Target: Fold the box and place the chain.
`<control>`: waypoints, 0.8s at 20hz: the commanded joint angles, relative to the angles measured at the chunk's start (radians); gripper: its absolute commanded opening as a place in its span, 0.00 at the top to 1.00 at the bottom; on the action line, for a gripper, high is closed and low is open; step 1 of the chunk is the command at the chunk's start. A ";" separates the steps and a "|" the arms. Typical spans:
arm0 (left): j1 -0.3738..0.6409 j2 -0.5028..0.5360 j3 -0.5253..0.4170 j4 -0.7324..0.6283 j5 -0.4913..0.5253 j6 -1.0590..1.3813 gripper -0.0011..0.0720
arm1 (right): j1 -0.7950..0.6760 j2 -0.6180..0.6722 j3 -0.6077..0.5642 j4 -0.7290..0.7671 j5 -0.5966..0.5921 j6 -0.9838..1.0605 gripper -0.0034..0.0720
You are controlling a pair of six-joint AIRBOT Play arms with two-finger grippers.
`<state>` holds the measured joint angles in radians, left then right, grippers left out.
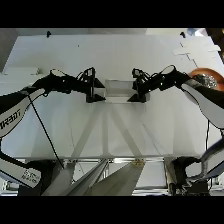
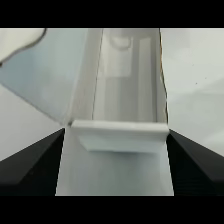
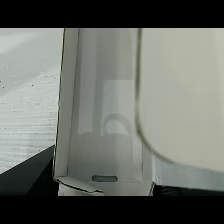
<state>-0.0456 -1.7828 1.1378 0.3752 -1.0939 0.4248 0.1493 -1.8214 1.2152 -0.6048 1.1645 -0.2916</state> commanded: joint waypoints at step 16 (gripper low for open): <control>-0.063 -0.034 0.019 0.048 0.047 -0.064 0.06 | 0.000 0.000 0.000 0.000 -0.001 0.000 0.30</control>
<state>-0.0933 -1.8160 1.1561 0.4232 -1.0557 0.3489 0.1493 -1.8214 1.2152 -0.6056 1.1625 -0.2920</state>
